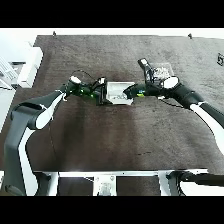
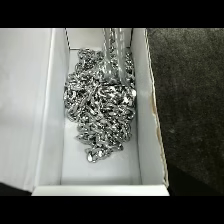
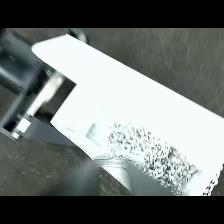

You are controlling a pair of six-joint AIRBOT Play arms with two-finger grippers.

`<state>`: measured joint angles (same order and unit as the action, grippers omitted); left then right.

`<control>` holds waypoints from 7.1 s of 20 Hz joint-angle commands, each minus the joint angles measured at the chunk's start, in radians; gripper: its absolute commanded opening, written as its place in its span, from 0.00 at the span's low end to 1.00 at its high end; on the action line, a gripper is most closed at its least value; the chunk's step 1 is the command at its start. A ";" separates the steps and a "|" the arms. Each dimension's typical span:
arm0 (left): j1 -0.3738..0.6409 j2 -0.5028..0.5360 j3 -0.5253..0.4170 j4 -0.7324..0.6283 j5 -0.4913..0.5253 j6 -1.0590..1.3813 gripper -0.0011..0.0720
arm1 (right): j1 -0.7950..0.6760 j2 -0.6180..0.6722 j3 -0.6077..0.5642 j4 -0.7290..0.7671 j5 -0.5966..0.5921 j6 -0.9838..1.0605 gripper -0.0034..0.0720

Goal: Fold the box and place the chain.

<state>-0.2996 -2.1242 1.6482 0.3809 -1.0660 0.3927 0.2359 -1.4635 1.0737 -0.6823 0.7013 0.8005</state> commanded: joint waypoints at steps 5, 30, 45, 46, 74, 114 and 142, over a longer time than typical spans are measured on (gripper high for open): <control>0.001 0.000 0.001 0.000 0.000 0.000 0.67 | -0.075 0.058 -0.010 0.008 -0.002 0.001 0.61; 0.001 0.000 0.001 0.000 0.000 0.000 0.67 | -0.059 -0.125 -0.106 0.356 0.210 -0.216 0.72; 0.001 0.000 0.000 0.000 0.000 0.000 0.67 | -0.048 -0.220 0.037 0.459 0.319 -0.233 0.70; 0.001 0.000 0.001 0.000 0.000 0.000 0.67 | -0.051 -0.220 0.037 0.469 0.340 -0.233 0.70; 0.001 0.000 0.001 0.000 0.000 0.000 0.67 | -0.214 -0.208 0.111 0.184 -0.047 -0.061 0.70; 0.001 0.000 0.001 0.000 -0.001 0.000 0.67 | -0.058 -0.229 0.398 -0.630 0.138 0.582 0.06; 0.001 0.000 0.001 0.000 -0.001 0.000 0.67 | 0.182 0.177 0.113 -0.644 -0.086 0.614 0.06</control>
<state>-0.2996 -2.1242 1.6482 0.3805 -1.0672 0.3931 0.3946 -1.2720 1.2747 -1.3533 0.7444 1.4143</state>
